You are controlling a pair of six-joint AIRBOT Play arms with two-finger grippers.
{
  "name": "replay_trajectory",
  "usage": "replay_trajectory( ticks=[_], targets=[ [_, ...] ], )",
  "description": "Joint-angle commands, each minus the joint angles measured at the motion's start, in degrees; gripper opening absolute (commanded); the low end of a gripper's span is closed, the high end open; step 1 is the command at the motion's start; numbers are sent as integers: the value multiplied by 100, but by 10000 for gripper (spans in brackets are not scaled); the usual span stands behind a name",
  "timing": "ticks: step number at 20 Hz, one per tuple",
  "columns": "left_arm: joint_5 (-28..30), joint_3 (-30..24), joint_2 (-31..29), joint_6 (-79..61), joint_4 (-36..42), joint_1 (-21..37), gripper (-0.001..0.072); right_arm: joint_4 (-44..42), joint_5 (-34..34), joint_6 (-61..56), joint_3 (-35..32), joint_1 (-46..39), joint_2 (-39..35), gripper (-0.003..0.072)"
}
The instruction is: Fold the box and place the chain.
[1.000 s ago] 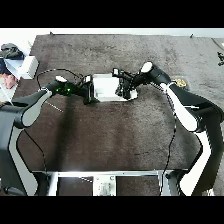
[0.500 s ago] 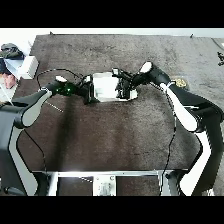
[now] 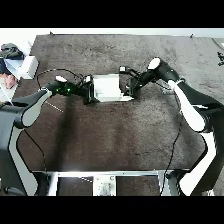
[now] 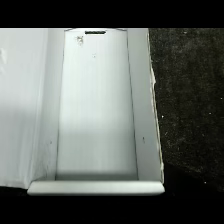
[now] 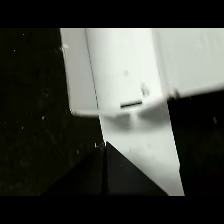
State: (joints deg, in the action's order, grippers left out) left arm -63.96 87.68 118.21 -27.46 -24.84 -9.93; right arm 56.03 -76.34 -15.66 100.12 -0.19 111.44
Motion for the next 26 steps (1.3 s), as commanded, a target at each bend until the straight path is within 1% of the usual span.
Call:
replay_trajectory(
  ticks=[1, 3, 5, 10, 14, 16, 18, 20, 22, 26],
  targets=[
    [2, 7, -4, 0, 0, -2, 466, -402, -153, -1471, 0, -527, -79, -6],
    [2, 7, -4, 0, 2, -2, 466, -885, -153, -1980, 0, -857, -85, -6],
    [2, 7, -4, 0, 2, -2, 466, -1169, -125, -2345, 0, -1113, -83, -6],
    [2, 7, -4, -2, 0, -2, 466, -1001, 199, -3185, -2, -1456, -81, -6],
    [2, 7, -4, -2, 2, -2, 466, -669, 461, -3886, -175, -1440, 118, -6],
    [2, 7, -4, -2, 2, -2, 466, -673, 501, -3928, -354, -1390, 251, -6],
    [2, 7, -4, 0, 0, -2, 466, -876, 697, -3926, -636, -1261, 334, -6],
    [2, 7, -4, 0, 2, -2, 466, -1220, 785, -3764, -874, -1084, 356, -6],
    [2, 7, -4, 0, 2, -2, 466, -1707, 728, -3641, -1064, -898, 356, -5],
    [2, 7, -4, 0, 0, -2, 466, -2435, 693, -3493, -1088, -713, 262, 10]
  ],
)
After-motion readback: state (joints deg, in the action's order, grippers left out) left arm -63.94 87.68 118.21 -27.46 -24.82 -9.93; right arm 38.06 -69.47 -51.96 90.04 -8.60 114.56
